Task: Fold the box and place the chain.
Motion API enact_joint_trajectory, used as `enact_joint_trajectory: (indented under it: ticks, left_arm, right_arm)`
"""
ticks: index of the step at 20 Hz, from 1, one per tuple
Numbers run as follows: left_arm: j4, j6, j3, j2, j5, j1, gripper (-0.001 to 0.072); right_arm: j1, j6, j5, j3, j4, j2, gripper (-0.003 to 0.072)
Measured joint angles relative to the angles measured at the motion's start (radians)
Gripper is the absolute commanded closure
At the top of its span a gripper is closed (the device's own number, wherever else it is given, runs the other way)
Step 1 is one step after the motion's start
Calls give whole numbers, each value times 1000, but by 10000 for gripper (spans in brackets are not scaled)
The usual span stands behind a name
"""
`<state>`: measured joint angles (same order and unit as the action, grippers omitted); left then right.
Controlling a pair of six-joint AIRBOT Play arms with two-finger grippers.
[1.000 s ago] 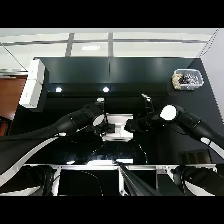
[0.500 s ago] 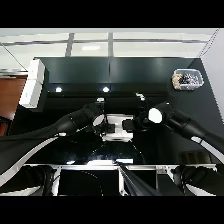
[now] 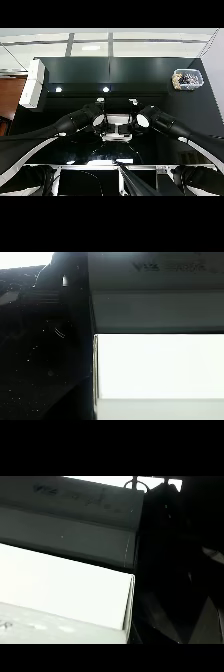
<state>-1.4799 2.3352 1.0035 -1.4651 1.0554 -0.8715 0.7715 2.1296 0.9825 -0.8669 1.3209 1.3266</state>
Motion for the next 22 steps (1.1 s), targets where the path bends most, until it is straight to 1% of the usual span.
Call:
enact_joint_trajectory:
  ticks: [1, 2, 3, 5, 15, 19, 22]
  left_arm:
    - [0, 0, 0, 0, 0, 0, 681]
    - [0, 0, 0, 0, 0, 0, 680]
    - [0, 0, 0, 0, 0, 0, 680]
    - [0, 0, 0, 0, 0, 0, 681]
    - [0, 0, 0, 0, 0, 0, 680]
    - [0, 0, 0, 0, 0, 0, 680]
    - [0, 0, 0, 0, 0, 0, 681]
  right_arm:
    - [1, 4, 0, -2, 4, 2, 342]
    - [2, 8, 1, -2, 7, 3, 383]
    - [3, 11, 1, -3, 10, 5, 384]
    - [4, 15, 4, -4, 13, 6, 436]
    - [4, 56, 43, -11, 20, 9, 445]
    - [4, 71, 61, -54, 42, 26, 446]
    - [4, 77, 95, -84, 65, 48, 446]
